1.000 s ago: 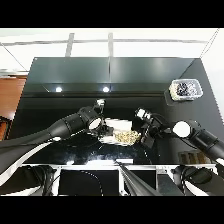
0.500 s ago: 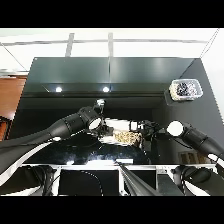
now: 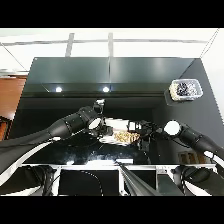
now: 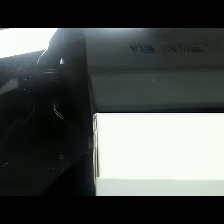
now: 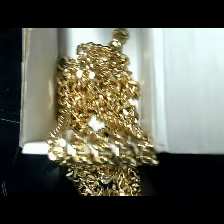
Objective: Fold the box and place the chain.
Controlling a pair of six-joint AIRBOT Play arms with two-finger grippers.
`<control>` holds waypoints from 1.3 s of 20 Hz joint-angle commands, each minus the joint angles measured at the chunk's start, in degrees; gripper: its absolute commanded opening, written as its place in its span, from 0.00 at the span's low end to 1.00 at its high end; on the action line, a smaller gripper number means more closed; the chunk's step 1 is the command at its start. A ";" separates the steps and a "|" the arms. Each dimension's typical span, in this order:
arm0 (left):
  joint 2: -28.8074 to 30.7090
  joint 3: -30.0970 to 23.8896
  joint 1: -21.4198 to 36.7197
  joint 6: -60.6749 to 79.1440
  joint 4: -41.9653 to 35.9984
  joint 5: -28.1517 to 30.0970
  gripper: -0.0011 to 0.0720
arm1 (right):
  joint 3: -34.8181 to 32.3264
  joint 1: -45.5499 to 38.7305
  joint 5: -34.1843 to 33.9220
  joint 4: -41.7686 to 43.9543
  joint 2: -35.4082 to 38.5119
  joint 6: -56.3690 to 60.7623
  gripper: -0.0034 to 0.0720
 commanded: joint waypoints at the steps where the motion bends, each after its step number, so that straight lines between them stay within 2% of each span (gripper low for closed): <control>1: 0.00 0.02 0.04 0.07 -0.07 0.09 0.06 | -0.04 0.00 0.70 -2.69 0.31 1.70 0.45; 2: 0.00 0.02 0.04 0.07 -0.07 0.09 0.06 | -0.04 0.00 0.96 -4.52 1.03 3.28 0.28; 4: 0.00 0.02 0.04 0.07 -0.04 0.11 0.05 | -0.04 -0.02 1.36 -8.39 3.08 6.69 0.12; 9: 0.00 0.02 0.04 0.07 -0.04 0.13 0.06 | 0.15 -0.04 3.43 -11.06 9.33 14.84 0.12; 10: 0.00 0.02 0.04 0.07 -0.04 0.13 0.06 | 0.44 -0.04 4.50 -11.10 10.84 17.64 0.05; 13: 0.00 0.02 0.04 0.07 -0.04 0.11 0.06 | 2.64 -0.11 9.42 -11.08 14.49 27.21 0.06; 18: 0.00 0.02 0.04 0.07 -0.04 0.11 0.06 | 11.17 -0.11 21.24 -10.56 16.02 39.65 0.06; 21: 0.00 0.02 0.04 0.07 -0.04 0.11 0.06 | 17.44 -0.11 26.47 -5.64 16.02 41.97 0.06; 26: 0.00 0.02 0.04 0.07 -0.04 0.11 0.06 | 27.65 -0.11 27.87 3.43 16.02 44.35 0.06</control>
